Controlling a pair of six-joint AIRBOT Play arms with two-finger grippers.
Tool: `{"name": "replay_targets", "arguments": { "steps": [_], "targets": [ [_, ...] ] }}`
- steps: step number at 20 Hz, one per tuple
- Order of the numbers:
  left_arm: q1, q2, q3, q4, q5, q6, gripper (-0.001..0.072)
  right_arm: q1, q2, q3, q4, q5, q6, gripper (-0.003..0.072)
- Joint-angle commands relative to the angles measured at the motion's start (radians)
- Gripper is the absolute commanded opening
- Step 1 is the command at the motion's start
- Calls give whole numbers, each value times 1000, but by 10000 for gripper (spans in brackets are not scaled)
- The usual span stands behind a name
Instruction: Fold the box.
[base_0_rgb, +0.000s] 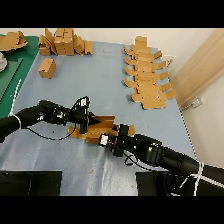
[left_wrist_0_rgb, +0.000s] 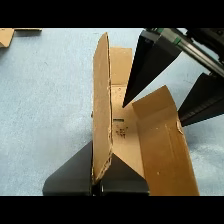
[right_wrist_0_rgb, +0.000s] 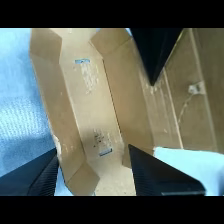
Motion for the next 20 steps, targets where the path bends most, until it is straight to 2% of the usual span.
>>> {"name": "replay_targets", "arguments": {
  "steps": [1,2,4,7,10,17,20],
  "targets": [
    [-1,0,1,0,0,0,11,-1,0,6,2,17,1,656],
    [-1,0,1,0,1,0,11,-5,0,6,4,16,2,720],
    [-1,0,1,0,0,0,11,-47,0,6,96,14,-2,720],
    [-1,0,1,0,0,0,11,-97,10,8,217,14,-139,720],
    [-1,0,1,0,1,0,11,-120,26,12,252,12,-235,720],
    [-1,0,1,0,0,0,11,-135,75,15,254,-14,-314,720],
    [-1,0,1,0,1,0,10,-201,70,18,368,-47,-460,720]
  ]
}}
